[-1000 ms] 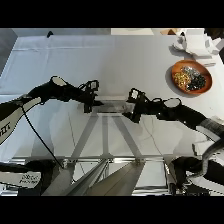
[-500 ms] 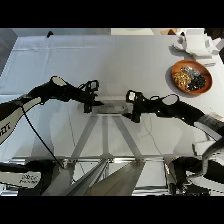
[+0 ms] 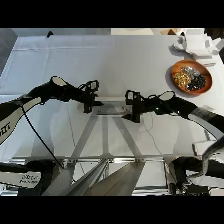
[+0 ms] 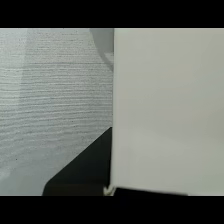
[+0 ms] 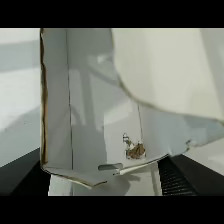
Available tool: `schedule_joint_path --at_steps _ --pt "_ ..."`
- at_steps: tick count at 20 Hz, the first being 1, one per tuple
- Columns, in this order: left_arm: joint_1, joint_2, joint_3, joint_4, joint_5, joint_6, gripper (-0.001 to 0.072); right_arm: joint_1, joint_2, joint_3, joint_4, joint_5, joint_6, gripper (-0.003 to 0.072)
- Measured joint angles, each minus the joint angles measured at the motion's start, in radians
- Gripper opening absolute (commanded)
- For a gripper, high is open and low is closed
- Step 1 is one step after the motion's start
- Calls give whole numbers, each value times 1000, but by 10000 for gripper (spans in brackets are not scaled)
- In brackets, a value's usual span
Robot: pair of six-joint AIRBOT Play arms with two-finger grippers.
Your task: Fold the box and place the chain.
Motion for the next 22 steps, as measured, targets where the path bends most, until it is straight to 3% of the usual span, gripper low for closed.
schedule_joint_path --at_steps 10,22 --pt "0 0 0 0 0 0 13 -3 -37 5 60 4 -76 694" --pt "0 0 0 0 0 0 13 -4 -111 61 2 50 -74 694"
